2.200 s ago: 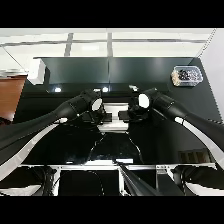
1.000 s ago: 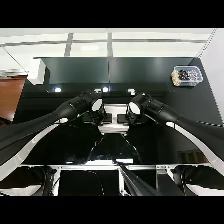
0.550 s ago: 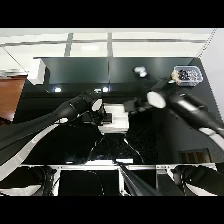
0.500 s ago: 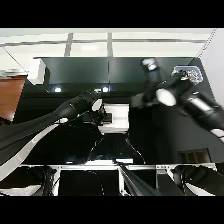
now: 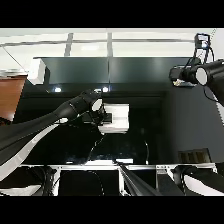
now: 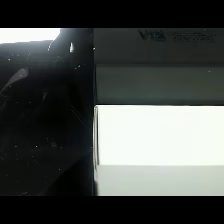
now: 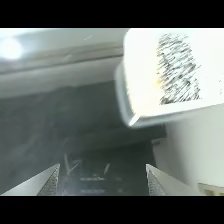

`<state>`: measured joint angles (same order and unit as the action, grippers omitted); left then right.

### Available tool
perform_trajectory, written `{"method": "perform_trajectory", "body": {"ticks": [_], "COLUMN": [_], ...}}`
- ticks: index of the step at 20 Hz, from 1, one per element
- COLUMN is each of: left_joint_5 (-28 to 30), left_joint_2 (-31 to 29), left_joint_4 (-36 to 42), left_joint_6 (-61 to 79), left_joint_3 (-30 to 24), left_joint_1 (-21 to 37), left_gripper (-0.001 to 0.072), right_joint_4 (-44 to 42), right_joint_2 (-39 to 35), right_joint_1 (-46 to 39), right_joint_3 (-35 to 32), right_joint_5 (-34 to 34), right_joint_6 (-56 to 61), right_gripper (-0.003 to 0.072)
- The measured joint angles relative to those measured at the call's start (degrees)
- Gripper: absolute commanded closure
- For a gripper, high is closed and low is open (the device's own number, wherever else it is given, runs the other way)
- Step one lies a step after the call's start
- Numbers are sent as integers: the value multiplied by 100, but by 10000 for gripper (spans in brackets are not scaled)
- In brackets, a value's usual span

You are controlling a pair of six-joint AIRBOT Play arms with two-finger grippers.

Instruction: Fold the box and place the chain.

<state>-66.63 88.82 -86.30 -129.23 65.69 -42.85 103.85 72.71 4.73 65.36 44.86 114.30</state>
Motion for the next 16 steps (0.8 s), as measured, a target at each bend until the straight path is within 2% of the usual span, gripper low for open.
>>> {"method": "perform_trajectory", "body": {"ticks": [3,4,11,13,16], "left_joint_5": [0,-2,-4,-7,-9], "left_joint_2": [0,0,0,0,0], "left_joint_4": [0,0,0,2,2], "left_joint_6": [0,0,0,0,0], "left_joint_3": [0,0,0,0,0], "left_joint_1": [0,0,0,0,0], "left_gripper": [682,682,682,682,682], "right_joint_4": [-708,-846,-1309,-1346,-1357], "right_joint_2": [839,1134,3191,3571,3910], "right_joint_1": [-625,-758,-1405,-1561,-1714], "right_joint_3": [492,765,3246,3742,4124], "right_joint_5": [-192,-184,1047,1322,1506], "right_joint_6": [-144,-240,-717,-643,-584], "right_gripper": [61,-29,-20,153,153]}}
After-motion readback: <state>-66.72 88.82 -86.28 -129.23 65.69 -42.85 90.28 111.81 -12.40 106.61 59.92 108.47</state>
